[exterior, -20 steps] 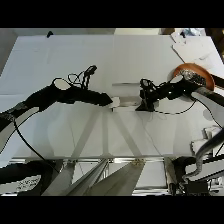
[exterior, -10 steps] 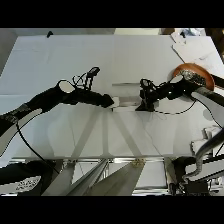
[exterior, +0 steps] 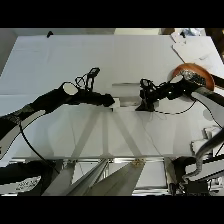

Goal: Fold the box and place the chain.

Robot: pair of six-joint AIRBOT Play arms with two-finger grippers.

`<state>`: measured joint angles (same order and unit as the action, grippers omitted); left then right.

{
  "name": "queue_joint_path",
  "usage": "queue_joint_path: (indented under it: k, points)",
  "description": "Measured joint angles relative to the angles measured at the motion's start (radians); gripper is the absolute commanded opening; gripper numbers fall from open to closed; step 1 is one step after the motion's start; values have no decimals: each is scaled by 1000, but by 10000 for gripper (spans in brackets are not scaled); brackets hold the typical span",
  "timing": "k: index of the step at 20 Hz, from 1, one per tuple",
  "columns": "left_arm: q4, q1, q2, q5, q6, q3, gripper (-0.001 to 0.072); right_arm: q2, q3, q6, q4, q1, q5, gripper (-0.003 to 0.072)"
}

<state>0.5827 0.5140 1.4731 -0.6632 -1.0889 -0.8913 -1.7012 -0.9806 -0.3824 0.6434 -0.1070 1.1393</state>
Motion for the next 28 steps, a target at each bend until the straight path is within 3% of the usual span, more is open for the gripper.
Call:
queue_joint_path:
  k: [13, 16, 28]
  points:
    - [-25, 17, 32, 69, -11, 0, 432, 0, 0, 0, 0, 0, 0, 528]
    - [-11, 17, 32, 48, -13, -11, 391, 0, 0, 0, 0, 0, 0, 528]
    - [371, 66, 35, -63, -383, -108, 390, 0, 0, 0, 0, 0, 0, 528]
